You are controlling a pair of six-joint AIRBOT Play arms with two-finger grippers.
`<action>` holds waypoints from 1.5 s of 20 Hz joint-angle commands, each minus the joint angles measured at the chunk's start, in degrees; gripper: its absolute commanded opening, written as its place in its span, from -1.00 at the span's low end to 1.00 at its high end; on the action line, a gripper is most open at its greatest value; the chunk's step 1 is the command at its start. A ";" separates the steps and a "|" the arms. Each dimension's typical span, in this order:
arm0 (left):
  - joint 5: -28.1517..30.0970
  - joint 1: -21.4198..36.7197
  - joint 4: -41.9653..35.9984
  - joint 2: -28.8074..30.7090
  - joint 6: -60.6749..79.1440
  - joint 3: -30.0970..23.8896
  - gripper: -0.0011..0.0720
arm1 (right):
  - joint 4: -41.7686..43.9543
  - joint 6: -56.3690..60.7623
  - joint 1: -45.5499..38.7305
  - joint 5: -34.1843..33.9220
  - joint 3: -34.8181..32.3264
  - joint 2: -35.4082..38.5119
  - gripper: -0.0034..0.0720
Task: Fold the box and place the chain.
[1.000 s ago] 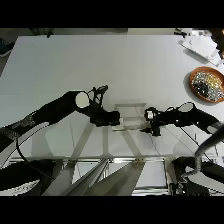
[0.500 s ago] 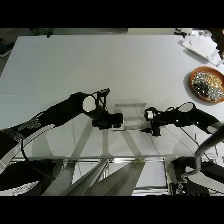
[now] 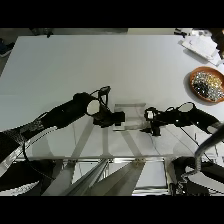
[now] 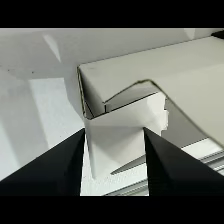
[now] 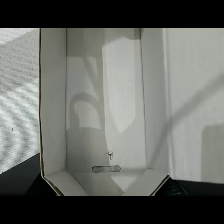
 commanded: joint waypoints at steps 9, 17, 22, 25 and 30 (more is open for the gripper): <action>0.26 -2.49 7.63 -0.50 -7.19 0.20 0.04 | 0.00 0.02 0.07 0.00 -0.02 0.04 0.18; 2.27 -4.46 8.20 -2.23 -6.40 0.20 0.03 | 0.00 0.02 0.07 0.00 -0.02 0.04 0.18; 2.19 -4.46 8.00 -2.05 -6.45 0.20 0.28 | 0.00 0.02 0.07 0.00 -0.02 0.04 0.18; 2.21 -4.46 7.98 -2.05 -6.43 0.20 0.28 | 0.00 0.02 0.07 0.00 -0.02 0.04 0.18; 1.79 -4.31 8.57 -2.05 -6.38 0.20 0.28 | 0.00 0.02 0.07 0.00 -0.02 0.04 0.18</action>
